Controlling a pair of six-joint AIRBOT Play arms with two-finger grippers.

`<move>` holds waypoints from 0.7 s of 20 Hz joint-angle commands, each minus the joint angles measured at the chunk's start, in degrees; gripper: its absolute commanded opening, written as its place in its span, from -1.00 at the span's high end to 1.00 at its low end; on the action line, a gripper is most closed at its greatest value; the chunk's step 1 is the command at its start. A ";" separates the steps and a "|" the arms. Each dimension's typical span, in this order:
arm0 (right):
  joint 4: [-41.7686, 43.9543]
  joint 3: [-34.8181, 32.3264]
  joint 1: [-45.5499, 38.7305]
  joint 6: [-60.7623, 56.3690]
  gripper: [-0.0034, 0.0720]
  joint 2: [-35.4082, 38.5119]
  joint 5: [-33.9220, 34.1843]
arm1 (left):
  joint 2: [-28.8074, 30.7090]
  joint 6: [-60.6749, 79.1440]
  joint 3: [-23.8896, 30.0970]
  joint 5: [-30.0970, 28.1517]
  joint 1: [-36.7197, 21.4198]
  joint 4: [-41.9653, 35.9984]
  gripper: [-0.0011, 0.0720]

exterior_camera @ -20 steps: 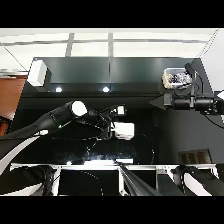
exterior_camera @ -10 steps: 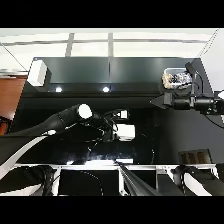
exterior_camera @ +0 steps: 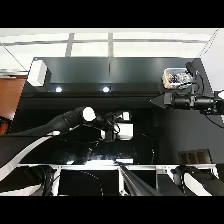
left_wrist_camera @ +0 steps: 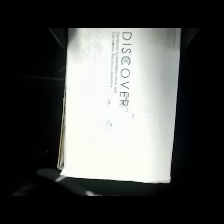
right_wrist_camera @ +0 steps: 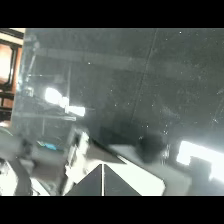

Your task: Fold the box and place the chain.

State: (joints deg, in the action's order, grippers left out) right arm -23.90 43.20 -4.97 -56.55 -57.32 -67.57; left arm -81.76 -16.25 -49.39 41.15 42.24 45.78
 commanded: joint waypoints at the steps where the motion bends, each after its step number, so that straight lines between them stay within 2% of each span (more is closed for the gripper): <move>1: -0.07 0.04 -0.04 0.00 0.85 0.02 0.22 | 4.76 -14.19 -0.20 4.76 -6.34 13.00 -0.11; 3: -0.15 0.04 -0.04 0.00 0.85 0.02 0.72 | 7.54 -20.94 -0.20 10.25 -15.04 17.11 -0.11; 5: -0.15 0.04 -0.04 0.02 0.85 0.04 1.14 | 9.16 -23.41 -0.20 17.14 -26.25 18.16 -0.12; 9: -0.35 0.04 -0.04 0.02 0.85 0.02 1.18 | 9.84 -25.55 -0.22 27.45 -52.09 18.32 -0.12; 11: -0.35 0.04 -0.04 0.02 0.85 0.02 1.18 | 9.84 -26.01 -0.26 27.91 -64.22 18.27 -0.12; 12: -0.35 0.04 -0.04 0.02 0.85 0.02 1.20 | 9.79 -26.03 -0.44 25.94 -69.55 18.21 -0.12; 14: -0.33 0.04 -0.04 -0.02 0.85 0.04 1.57 | 9.70 -26.01 -1.14 18.45 -76.65 18.03 -0.13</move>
State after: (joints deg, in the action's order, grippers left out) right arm -24.21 43.20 -4.97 -56.53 -57.32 -66.35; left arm -72.16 -41.04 -49.89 64.34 -21.69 63.55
